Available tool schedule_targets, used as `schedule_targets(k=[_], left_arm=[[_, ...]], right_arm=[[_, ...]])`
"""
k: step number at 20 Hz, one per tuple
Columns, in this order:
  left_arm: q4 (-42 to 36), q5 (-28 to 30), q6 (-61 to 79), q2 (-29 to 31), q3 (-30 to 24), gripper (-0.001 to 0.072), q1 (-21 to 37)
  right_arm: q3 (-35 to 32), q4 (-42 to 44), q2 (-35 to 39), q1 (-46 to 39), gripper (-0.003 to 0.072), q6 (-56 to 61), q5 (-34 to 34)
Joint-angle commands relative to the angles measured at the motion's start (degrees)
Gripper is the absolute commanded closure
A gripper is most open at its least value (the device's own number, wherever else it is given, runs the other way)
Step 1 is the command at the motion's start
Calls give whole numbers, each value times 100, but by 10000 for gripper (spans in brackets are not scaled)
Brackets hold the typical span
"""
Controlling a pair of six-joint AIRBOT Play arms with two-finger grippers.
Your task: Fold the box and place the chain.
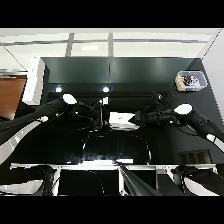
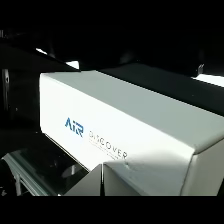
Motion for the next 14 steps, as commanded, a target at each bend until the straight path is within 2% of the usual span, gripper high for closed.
schedule_targets(k=[1,2,3,4,7,10,12,14], left_arm=[[-11,-22,-17,4,-2,226,4],[13,-50,-17,28,-2,224,13],[201,-26,-13,107,22,153,15],[505,-37,-20,223,92,-1,35],[852,-66,-153,669,188,-3,168],[796,-396,-151,1117,188,-3,225],[186,-415,-151,1167,260,-3,50],[-857,-249,-105,997,407,-3,-208]], right_arm=[[389,15,184,-57,671,-125,439],[564,-31,330,-160,671,-120,632],[776,-192,529,-348,670,-118,874],[973,-380,754,-581,671,-114,1117],[1392,-981,1432,-1464,670,101,1596],[1412,-1128,1963,-2389,670,170,1906],[1410,-1143,2037,-2723,671,175,2107],[1397,-1187,2035,-2774,671,256,2072]])
